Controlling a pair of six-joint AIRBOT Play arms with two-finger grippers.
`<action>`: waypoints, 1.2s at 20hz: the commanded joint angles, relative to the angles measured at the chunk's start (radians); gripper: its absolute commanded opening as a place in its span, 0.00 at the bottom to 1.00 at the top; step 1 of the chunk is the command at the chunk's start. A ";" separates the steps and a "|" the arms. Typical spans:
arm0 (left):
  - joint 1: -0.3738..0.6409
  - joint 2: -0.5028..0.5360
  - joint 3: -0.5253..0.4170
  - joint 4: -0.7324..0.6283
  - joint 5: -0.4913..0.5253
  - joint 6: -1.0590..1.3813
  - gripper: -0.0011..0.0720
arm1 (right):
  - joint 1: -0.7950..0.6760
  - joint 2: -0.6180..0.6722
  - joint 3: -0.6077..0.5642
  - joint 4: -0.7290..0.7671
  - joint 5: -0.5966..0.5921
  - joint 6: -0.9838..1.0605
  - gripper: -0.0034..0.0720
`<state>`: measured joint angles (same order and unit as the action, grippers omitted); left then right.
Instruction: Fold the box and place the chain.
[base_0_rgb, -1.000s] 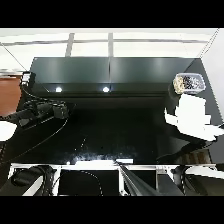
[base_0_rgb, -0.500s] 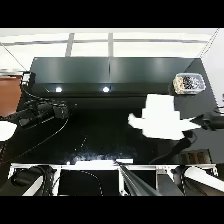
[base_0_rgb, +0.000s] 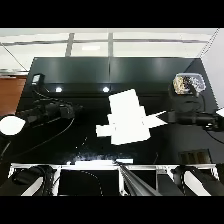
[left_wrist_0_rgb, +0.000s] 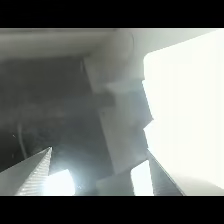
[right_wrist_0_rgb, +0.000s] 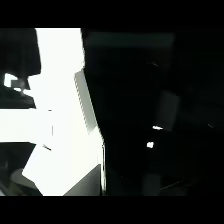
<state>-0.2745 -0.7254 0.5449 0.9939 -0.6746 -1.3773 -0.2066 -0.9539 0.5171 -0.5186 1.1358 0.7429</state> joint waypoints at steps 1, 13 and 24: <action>-0.043 -0.072 -0.001 -0.011 -0.007 0.001 0.97 | 0.217 0.043 -0.025 0.027 -0.180 -0.036 0.06; -0.023 -0.395 0.025 -0.402 -0.270 0.330 0.97 | 0.383 0.048 -0.069 -0.013 -0.407 -0.040 0.06; 0.025 -0.784 0.187 -0.715 -0.528 0.826 0.92 | 0.383 0.047 -0.069 -0.014 -0.359 -0.040 0.06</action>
